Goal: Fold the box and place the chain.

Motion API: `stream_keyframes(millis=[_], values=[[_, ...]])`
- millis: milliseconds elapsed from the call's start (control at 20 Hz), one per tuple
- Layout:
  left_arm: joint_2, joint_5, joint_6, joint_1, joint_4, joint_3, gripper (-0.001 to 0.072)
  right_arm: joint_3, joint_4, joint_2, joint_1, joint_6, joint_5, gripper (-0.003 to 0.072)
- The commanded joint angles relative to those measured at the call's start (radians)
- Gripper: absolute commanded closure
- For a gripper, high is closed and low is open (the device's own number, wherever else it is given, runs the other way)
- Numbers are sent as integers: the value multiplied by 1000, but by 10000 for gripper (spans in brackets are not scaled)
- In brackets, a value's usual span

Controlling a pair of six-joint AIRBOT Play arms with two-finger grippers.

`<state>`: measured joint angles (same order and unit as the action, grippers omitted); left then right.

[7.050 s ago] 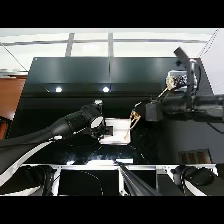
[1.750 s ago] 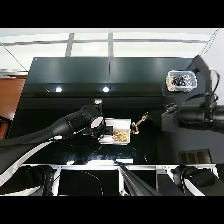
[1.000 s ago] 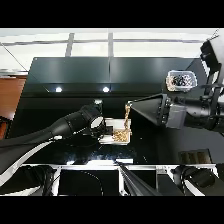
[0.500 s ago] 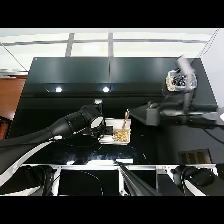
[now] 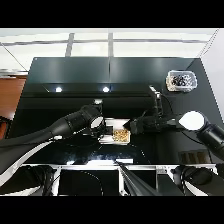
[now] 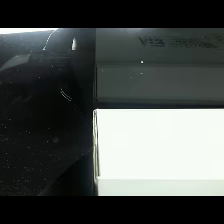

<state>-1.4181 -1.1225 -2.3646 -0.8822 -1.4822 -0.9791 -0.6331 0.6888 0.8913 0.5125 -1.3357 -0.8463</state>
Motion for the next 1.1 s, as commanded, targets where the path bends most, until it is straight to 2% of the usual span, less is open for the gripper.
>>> stream_keyframes(millis=[0, 100, 250, 300, 350, 500, 600, 850, 1050], values=[[0, 0, 0, 0, 0, 0, 679, -8, 53, 21, -16, 59, -55, 82], [0, 0, 0, 0, -1, 0, 678, -38, 142, 5, -101, 104, -183, 81], [0, 0, 0, 0, 0, 0, 678, -22, 333, -40, -204, 284, -278, 81], [0, 0, 0, 0, 0, 0, 678, 6, 389, -40, -207, 342, -263, 82], [0, 0, 0, 0, 0, 0, 679, 56, 409, -40, -207, 420, -198, 81], [0, 0, 0, 0, 0, 0, 678, 190, 315, -40, -179, 814, -11, 81], [0, 0, 1, 0, 0, 0, 678, 220, 277, -30, -142, 1120, 25, 80], [0, 0, 0, 0, 3, 0, 679, 217, -24, 111, -142, 1443, 66, 81], [0, 0, 1, 0, 2, 0, 678, 211, -161, 161, -142, 1577, 73, 82]])
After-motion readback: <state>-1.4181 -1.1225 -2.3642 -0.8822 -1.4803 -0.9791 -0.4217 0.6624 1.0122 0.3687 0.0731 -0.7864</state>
